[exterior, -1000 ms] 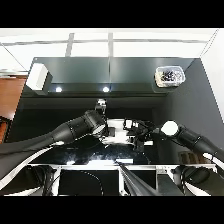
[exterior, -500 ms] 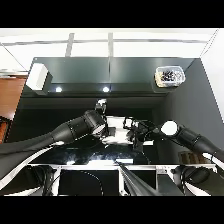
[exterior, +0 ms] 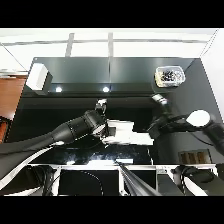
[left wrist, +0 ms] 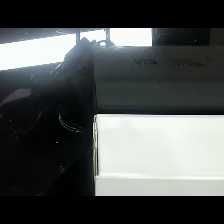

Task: Fold the box and place the chain.

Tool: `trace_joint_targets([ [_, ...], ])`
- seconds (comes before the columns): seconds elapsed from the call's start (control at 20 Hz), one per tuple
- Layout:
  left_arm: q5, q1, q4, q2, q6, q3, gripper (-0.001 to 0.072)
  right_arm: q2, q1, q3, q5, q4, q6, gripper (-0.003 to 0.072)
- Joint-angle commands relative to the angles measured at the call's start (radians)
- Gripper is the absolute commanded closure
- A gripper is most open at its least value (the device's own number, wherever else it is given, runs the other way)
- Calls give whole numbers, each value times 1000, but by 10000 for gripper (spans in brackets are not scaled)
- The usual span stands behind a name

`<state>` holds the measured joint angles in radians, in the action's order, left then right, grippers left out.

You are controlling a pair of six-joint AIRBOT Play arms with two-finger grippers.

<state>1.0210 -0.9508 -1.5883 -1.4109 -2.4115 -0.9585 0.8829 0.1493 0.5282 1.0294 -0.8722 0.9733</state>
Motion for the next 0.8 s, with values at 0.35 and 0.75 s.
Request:
trace_joint_targets([
  [0.35,5,1,0,0,0,-1,685,194,-341,-136,153,11,362,674],
  [0.75,4,0,0,0,0,-1,685,329,-110,-122,134,467,-40,609],
])
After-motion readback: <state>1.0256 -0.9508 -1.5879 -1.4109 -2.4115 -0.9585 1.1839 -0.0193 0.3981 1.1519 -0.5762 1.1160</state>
